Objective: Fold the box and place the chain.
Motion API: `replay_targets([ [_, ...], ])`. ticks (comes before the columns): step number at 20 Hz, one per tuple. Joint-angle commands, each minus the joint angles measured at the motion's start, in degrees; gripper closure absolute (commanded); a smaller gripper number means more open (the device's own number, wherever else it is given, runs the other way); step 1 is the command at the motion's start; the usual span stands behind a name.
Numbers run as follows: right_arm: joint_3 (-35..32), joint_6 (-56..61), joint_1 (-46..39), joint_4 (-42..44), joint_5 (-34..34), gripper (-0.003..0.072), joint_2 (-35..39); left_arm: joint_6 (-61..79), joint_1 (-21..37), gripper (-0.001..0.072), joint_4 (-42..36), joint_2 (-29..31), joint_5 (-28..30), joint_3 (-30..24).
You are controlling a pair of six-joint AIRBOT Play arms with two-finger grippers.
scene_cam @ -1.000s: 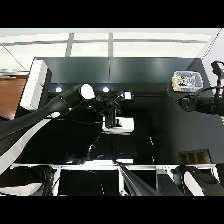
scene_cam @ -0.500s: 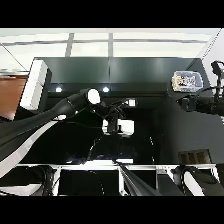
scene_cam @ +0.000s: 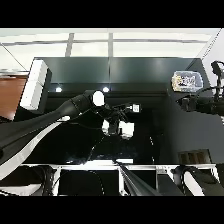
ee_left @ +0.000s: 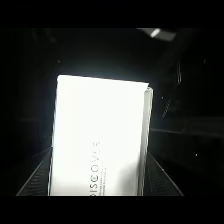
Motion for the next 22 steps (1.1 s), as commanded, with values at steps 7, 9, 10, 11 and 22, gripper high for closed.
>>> replay_targets([
  [7, -0.02, 0.02, 0.0, 0.0, 0.0, 0.0671, 0.0, -0.63, -4.59, 0.0133, 10.67, -2.1, 8.87, 0.07],
  [9, -0.02, 0.04, 0.0, 0.0, 0.04, 0.0671, 0.0, -6.12, -5.6, 0.0369, 17.97, -0.72, 9.25, 0.09],
  [10, -0.02, 0.04, 0.0, 0.0, 0.02, 0.0671, 0.0, -12.98, -5.53, 0.0389, 21.88, 0.63, 9.14, 0.09],
  [11, -0.02, 0.04, 0.0, 0.0, 0.0, 0.0671, 0.0, -19.5, -4.92, 0.0429, 25.2, 2.19, 8.02, 0.07],
  [22, -0.02, 0.02, 0.0, -0.02, -0.17, 0.0671, -0.04, -57.07, 34.45, 0.0434, 39.67, 26.16, -13.16, -21.55],
])
